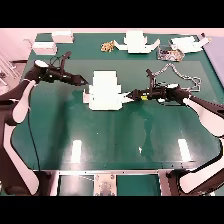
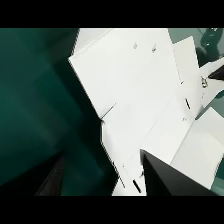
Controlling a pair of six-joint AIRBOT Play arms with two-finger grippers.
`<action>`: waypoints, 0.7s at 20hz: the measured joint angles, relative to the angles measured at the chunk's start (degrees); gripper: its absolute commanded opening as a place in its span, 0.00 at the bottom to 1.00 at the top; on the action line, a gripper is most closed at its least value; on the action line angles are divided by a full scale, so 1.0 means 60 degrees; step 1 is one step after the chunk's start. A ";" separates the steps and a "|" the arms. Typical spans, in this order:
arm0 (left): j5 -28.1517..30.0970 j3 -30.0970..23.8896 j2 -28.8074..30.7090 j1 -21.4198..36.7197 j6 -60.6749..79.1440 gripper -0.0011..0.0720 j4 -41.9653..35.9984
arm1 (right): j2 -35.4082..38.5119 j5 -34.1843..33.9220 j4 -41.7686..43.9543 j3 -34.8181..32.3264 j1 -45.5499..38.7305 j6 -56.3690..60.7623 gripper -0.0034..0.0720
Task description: Fold the box and place the chain.
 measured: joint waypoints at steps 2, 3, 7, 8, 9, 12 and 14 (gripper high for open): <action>-0.0044 0.0463 -0.0353 -0.0237 -0.0204 0.78 0.0204 | 0.0000 0.0004 0.0000 0.0000 0.0000 -0.0004 0.05; -0.0051 0.0674 -0.0517 -0.0328 -0.0280 0.78 0.0244 | 0.0000 0.0004 0.0000 -0.0004 0.0000 -0.0007 0.05; -0.0084 0.1169 -0.1013 -0.0594 -0.0484 0.78 0.0382 | 0.0000 0.0015 0.0000 0.0000 0.0000 -0.0131 0.05; -0.0084 0.1239 -0.1104 -0.0619 -0.0488 0.78 0.0393 | 0.0000 0.0018 0.0004 -0.0004 0.0000 -0.0168 0.05; -0.0087 0.1293 -0.1173 -0.0630 -0.0488 0.78 0.0430 | 0.0000 0.0025 0.0004 0.0000 0.0000 -0.0186 0.05; -0.0102 0.1392 -0.1279 -0.0659 -0.0441 0.78 0.0390 | 0.0000 0.0040 0.0000 -0.0004 0.0000 -0.0233 0.05; -0.0146 0.1417 -0.1315 -0.0681 -0.0350 0.78 0.0386 | 0.0000 0.0044 0.0004 0.0000 0.0000 -0.0251 0.05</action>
